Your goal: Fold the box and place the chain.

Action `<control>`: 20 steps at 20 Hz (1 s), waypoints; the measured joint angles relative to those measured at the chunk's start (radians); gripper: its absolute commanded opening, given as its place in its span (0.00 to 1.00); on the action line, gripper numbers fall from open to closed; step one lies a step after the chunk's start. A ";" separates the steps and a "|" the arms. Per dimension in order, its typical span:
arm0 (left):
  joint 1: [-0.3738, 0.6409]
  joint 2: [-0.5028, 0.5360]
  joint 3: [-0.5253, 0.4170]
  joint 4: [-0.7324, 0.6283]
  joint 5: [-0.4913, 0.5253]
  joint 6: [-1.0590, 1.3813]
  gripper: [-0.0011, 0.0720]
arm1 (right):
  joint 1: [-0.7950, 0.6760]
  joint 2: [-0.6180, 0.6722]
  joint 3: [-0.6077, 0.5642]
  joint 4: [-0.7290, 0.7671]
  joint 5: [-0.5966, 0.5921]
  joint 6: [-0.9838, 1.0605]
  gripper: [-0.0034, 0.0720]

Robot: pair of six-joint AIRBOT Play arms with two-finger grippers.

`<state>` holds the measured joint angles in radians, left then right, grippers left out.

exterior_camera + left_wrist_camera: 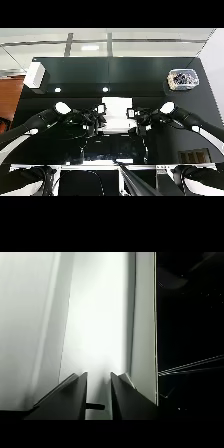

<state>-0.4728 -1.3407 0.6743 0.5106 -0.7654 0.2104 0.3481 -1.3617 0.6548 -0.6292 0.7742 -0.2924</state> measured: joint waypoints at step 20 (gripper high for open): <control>0.001 0.004 0.000 0.029 -0.003 -0.026 0.06 | 0.000 0.000 0.000 0.000 0.000 0.000 0.45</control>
<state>-0.4721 -1.3365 0.6739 0.5396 -0.7685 0.1841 0.3481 -1.3617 0.6548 -0.6289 0.7738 -0.2924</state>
